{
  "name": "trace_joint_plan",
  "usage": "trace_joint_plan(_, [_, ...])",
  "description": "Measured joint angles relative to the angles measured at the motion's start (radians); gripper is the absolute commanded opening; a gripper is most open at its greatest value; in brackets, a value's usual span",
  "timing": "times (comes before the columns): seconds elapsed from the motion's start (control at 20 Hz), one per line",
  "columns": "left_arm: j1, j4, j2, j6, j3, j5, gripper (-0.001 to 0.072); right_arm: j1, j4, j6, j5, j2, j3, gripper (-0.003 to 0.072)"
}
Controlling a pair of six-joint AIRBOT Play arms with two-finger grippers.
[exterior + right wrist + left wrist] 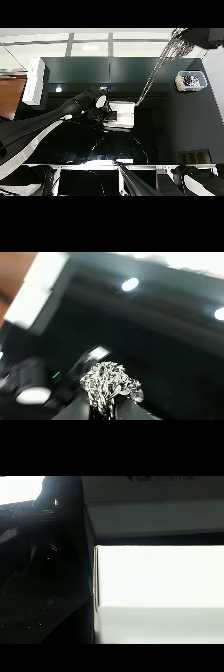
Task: Fold the box and place the chain.
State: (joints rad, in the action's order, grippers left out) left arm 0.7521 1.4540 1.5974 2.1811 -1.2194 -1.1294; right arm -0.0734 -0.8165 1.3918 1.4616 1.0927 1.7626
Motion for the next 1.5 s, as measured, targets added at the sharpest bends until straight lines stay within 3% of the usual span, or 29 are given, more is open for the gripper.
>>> trace_joint_plan(0.3, [0.000, 0.000, 0.000, 0.000, 0.000, 0.000, 0.0030, -0.080, 0.045, -0.001, 0.047, -0.002, 0.000, 0.0015])
trace_joint_plan(0.8, [0.000, -0.004, 0.000, 0.000, 0.000, 0.002, 0.0030, -0.110, 0.096, 0.000, -0.001, 0.000, -0.031, 0.0015])
trace_joint_plan(1.5, [0.000, -0.005, 0.000, 0.000, 0.000, 0.002, 0.0030, -0.224, 0.061, 0.000, -0.185, 0.001, -0.568, 0.0016])
